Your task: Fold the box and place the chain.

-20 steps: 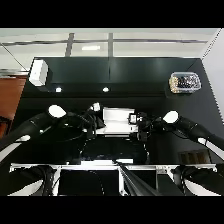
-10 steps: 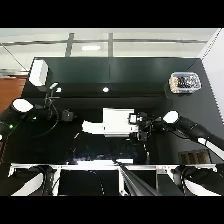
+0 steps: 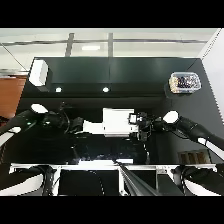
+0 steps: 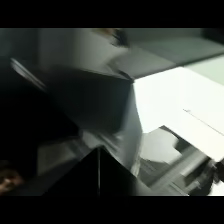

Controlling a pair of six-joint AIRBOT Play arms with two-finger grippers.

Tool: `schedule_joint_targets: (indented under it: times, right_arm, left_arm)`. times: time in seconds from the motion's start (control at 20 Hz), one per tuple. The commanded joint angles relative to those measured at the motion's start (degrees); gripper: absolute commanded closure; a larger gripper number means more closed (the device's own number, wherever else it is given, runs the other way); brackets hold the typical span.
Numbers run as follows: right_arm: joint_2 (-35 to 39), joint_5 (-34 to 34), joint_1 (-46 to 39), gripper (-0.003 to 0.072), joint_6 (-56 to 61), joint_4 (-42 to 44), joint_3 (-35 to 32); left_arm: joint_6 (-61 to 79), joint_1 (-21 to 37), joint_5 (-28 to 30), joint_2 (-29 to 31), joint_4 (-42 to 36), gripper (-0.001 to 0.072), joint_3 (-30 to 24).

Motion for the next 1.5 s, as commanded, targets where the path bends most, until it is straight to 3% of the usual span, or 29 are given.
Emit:
schedule_joint_targets:
  times: [0.0,0.15,0.25,0.3,0.35,0.4,0.65,0.95,1.15,1.45]
  right_arm:
    - [-0.04,0.04,0.04,0.0383,0.02,0.00,-0.02]
    - [-0.04,0.04,0.04,0.0384,0.02,0.00,-0.02]
    - [-0.04,0.04,0.04,0.0383,0.02,0.00,-0.02]
    - [-0.04,0.04,0.04,0.0383,0.04,0.00,-0.02]
    - [-0.04,0.07,0.04,0.0383,0.02,0.00,-0.02]
    - [-0.04,0.04,0.04,0.0383,0.04,0.00,-0.02]
    - [-0.04,0.07,0.04,0.0383,0.04,0.00,-0.02]
    - [-0.04,0.02,0.04,0.0384,0.04,0.00,-0.02]
    - [-0.04,0.00,0.04,0.0383,0.04,0.00,-0.02]
    - [-0.04,-0.02,0.04,0.0383,0.04,-0.02,-0.02]
  left_arm:
    - [7.76,-6.27,2.16,-3.65,-9.27,0.0681,0.17]
    - [9.70,-5.79,1.46,-3.56,-9.09,0.0654,1.77]
    - [10.82,-3.89,-0.68,-3.52,-8.96,0.0467,3.28]
    - [10.93,-2.71,-1.79,-3.52,-8.94,0.0324,4.04]
    - [10.91,-1.44,-3.17,-3.52,-8.96,0.0125,4.87]
    - [10.91,-0.31,-4.55,-3.52,-8.98,0.0079,5.68]
    - [10.78,-2.82,-8.85,-3.52,-8.92,0.0078,8.83]
    - [-3.30,-14.71,-0.66,-3.52,-0.37,0.0082,14.21]
    - [-17.53,-19.74,0.39,-3.52,13.35,0.0085,19.37]
    - [-22.67,-22.56,0.26,-3.52,15.17,0.0091,22.40]
